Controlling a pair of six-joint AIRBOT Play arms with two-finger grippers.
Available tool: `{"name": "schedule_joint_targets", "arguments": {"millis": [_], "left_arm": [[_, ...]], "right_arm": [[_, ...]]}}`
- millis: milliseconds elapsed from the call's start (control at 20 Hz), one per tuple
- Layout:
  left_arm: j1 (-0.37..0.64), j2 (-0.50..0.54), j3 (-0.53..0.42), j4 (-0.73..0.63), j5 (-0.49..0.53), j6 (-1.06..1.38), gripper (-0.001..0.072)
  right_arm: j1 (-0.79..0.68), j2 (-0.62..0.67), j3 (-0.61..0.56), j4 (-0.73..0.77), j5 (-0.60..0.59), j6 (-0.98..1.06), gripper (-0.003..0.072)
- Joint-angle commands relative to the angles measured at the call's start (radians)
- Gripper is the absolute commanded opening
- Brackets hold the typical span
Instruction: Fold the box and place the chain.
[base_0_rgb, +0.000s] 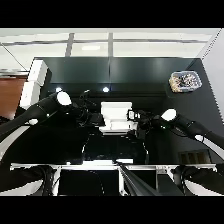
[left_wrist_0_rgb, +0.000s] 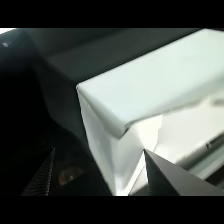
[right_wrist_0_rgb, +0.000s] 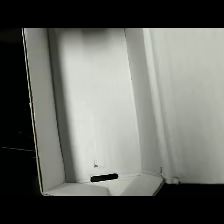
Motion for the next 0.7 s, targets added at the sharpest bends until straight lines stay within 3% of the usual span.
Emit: {"name": "schedule_joint_targets", "arguments": {"millis": [0,250,450,650], "left_arm": [[-0.050,0.000,0.015,0.072,0.043,-0.120,0.0627],[-0.075,0.000,0.043,0.104,0.045,-0.213,0.0627],[-0.149,0.000,0.095,0.274,0.042,-0.359,0.0627],[-0.243,-0.028,0.151,0.453,-0.023,-0.539,0.0627]], "right_arm": [[0.001,0.000,0.000,0.000,0.000,0.000,0.0127],[0.001,0.000,0.001,0.000,0.000,0.000,0.0127],[0.001,0.000,0.000,0.000,0.000,0.000,0.0128],[0.001,0.000,0.000,0.000,0.000,0.000,0.0127]]}}
